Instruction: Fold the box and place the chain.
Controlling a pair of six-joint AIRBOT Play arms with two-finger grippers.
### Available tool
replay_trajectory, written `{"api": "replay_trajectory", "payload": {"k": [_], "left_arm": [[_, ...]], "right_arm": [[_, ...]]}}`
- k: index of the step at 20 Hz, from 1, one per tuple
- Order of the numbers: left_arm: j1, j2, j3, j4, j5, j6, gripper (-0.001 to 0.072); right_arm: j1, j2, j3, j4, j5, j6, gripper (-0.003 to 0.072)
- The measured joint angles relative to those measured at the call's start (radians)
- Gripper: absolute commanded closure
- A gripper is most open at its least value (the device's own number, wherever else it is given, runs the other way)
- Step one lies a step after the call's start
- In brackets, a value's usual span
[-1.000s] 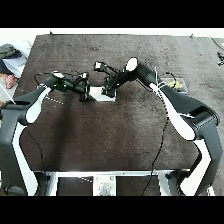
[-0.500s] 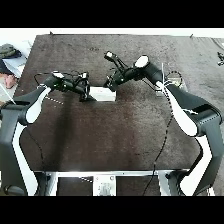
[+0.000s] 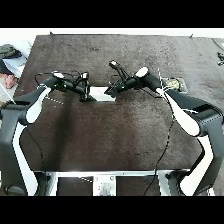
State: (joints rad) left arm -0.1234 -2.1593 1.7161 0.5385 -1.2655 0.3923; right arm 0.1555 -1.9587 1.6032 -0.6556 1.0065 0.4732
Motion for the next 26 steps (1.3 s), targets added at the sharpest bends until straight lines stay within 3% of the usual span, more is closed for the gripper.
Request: {"api": "replay_trajectory", "payload": {"k": [6,12,16,20,25,26], "left_arm": [[0.0,0.0,0.0,-0.001,0.0,0.0,0.0355],[0.0,0.0,0.0,0.0,-0.001,0.0,0.0355],[0.0,0.0,0.0,0.0,-0.001,0.0,0.0355],[0.0,0.0,0.0,0.0,-0.002,0.0,0.0355],[0.0,0.0,0.0,-0.021,-0.012,0.0,0.0358],[0.0,0.0,0.0,-0.03,-0.018,0.0,0.0518]], "right_arm": [[-0.003,0.098,-0.027,0.012,-0.024,-0.041,0.0703],[0.0,0.412,-0.117,0.129,-0.108,-0.054,0.0704],[0.014,0.682,-0.361,0.145,-0.296,-0.069,0.0704],[0.068,0.945,-0.676,0.15,-0.566,-0.1,0.0703],[0.126,1.151,-0.968,0.183,-0.84,-0.108,0.0702],[0.13,1.172,-1.004,0.186,-0.863,-0.108,0.0702]]}}
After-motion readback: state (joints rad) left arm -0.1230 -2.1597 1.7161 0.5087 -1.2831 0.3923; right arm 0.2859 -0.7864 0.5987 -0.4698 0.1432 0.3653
